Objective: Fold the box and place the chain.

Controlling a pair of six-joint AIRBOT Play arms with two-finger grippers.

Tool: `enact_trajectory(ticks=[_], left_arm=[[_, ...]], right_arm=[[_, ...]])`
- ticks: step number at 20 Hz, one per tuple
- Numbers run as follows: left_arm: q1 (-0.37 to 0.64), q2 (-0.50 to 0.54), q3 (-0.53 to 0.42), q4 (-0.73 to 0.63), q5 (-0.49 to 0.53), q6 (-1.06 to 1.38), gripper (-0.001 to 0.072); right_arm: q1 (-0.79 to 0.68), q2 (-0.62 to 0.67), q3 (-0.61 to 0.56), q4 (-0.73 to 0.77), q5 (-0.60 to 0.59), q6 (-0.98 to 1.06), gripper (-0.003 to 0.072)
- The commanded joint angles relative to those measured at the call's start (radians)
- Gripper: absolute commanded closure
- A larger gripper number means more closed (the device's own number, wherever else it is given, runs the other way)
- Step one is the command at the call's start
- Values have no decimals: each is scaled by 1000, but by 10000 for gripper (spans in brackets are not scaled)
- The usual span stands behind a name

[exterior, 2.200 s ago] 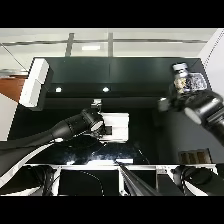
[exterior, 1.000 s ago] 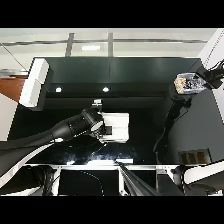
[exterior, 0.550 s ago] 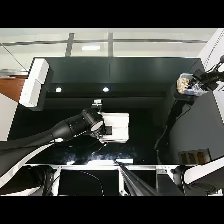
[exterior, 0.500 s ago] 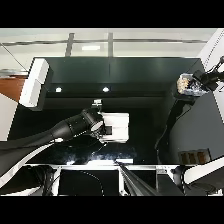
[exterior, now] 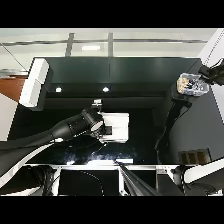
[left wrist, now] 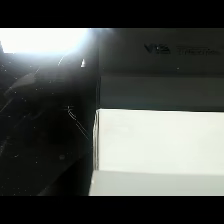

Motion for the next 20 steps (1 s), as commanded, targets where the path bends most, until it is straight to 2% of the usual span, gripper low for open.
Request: enact_trajectory(ticks=[1, 5, 9, 12, 16, 20], left_arm=[[0, 0, 0, -3, 1, 0, 679], [0, 0, 0, -3, 1, 0, 679], [0, 0, 0, -3, 2, 0, 679], [0, 0, -1, -3, 2, 0, 679], [0, 0, -1, -3, 2, 0, 679], [0, 0, -1, -3, 2, 0, 679]], right_arm=[[-13, 40, 24, 32, 71, -91, 647], [-7, 140, 24, 256, 134, -248, 646], [31, 319, 24, 312, 155, -300, 646], [37, 465, 24, 443, 187, -329, 647], [90, 649, 24, 472, 201, -335, 647], [184, 785, 23, 469, 269, -335, 647]])
